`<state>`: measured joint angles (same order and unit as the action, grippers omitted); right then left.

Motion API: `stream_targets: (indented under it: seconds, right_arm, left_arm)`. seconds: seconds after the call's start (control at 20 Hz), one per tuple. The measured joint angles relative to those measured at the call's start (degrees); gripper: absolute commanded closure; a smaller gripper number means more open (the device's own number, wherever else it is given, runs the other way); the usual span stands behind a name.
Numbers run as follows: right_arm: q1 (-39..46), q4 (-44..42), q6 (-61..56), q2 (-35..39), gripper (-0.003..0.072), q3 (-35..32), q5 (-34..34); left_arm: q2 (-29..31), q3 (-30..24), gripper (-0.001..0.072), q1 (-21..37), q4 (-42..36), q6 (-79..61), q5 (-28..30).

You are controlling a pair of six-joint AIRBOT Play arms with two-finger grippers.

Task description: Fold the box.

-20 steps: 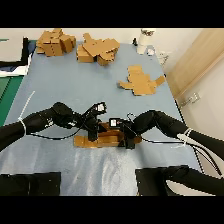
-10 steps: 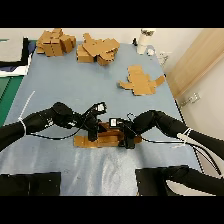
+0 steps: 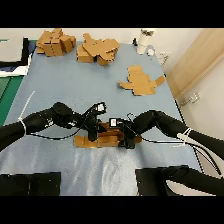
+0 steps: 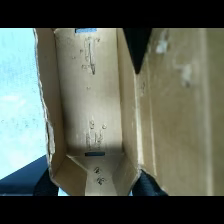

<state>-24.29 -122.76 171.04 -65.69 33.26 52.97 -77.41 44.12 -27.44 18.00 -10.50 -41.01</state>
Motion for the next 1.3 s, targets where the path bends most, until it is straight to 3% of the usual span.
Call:
stream_targets:
  seconds: [1.0, 1.05, 1.1, 1.15, 1.3]
  right_arm:
    - [0.00, 0.07, 0.04, -0.02, 0.0151, 0.02, 0.68]
    - [0.00, 0.13, 0.04, -0.02, 0.0151, 0.02, 0.68]
    - [0.00, 0.20, 0.04, -0.02, 0.0151, 0.02, 0.70]
    - [0.00, 0.22, 0.02, -0.02, 0.0151, 0.02, 1.01]
    - [-0.02, 0.31, 0.04, -0.02, 0.0151, -0.02, 1.40]
  left_arm:
    - [0.00, 0.00, 0.0696, -0.07, -0.04, 0.22, -2.01]
    - [0.00, 0.00, 0.0593, -0.07, 0.00, 0.83, -2.05]
    - [0.00, 0.00, 0.0292, 0.11, 0.02, 1.79, -2.03]
    - [0.13, -0.02, 0.0117, 0.20, 0.61, 3.23, -2.05]
    - [1.11, -0.07, 0.0112, 1.27, 1.22, 8.70, -2.14]
